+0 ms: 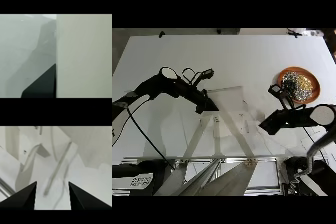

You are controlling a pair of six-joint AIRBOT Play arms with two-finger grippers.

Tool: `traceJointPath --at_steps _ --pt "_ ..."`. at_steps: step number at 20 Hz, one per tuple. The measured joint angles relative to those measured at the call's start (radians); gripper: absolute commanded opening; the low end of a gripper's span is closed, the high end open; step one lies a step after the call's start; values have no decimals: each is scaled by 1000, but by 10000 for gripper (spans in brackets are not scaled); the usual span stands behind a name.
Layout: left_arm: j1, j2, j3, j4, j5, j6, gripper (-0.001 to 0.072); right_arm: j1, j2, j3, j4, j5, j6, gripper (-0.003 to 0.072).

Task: Fold the box and place the chain.

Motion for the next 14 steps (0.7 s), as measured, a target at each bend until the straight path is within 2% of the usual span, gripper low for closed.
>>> traceJointPath --at_steps 3,6,10,14 --pt "-66 28 -2 22 26 -3 -1 0 96 11 -89 83 22 438" --pt "-137 38 -26 32 150 10 0 0 165 16 -129 117 30 437" --pt "-194 33 -81 34 322 44 1 0 202 18 -150 123 36 436" --pt "-210 8 -107 37 396 60 3 0 212 18 -148 75 38 436"
